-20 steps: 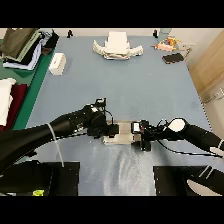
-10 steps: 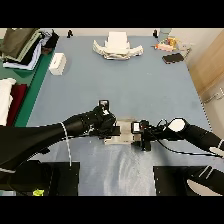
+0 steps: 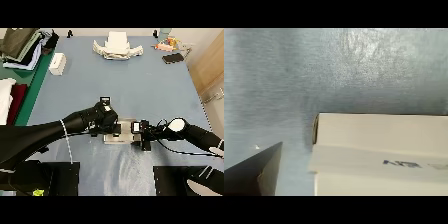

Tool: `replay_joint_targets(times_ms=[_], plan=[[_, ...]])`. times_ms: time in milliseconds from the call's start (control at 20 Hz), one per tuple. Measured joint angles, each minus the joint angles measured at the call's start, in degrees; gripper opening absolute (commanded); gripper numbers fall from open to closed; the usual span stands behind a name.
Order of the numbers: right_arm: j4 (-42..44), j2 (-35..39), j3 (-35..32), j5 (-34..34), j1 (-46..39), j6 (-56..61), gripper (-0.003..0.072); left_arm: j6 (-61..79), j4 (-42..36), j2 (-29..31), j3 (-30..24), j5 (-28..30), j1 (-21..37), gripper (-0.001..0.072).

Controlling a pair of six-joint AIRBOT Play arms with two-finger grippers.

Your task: Fold the box.

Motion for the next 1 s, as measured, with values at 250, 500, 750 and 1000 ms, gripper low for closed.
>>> replay_joint_targets(times_ms=[250, 500, 750, 1000], plan=[[-0.02, 0.02, 0.00, -0.02, 0.00, 0.07, 0.0441, 5.14, -0.02, 5.09, 3.34, -11.89, 2.45, 0.0432], [-0.02, 0.02, 0.00, -0.02, 0.00, 0.13, 0.0441, 10.91, -0.28, 9.81, 4.13, -20.41, 5.25, 0.0014], [-0.02, 0.00, 0.00, 0.00, 0.00, 0.15, 0.0441, 24.96, -0.33, 10.97, 4.28, -21.49, 7.65, 0.0013], [0.00, 0.00, 0.00, -0.02, 0.00, 0.15, 0.0441, 53.24, 0.33, 13.68, -0.26, -13.90, 13.20, 0.0014]])
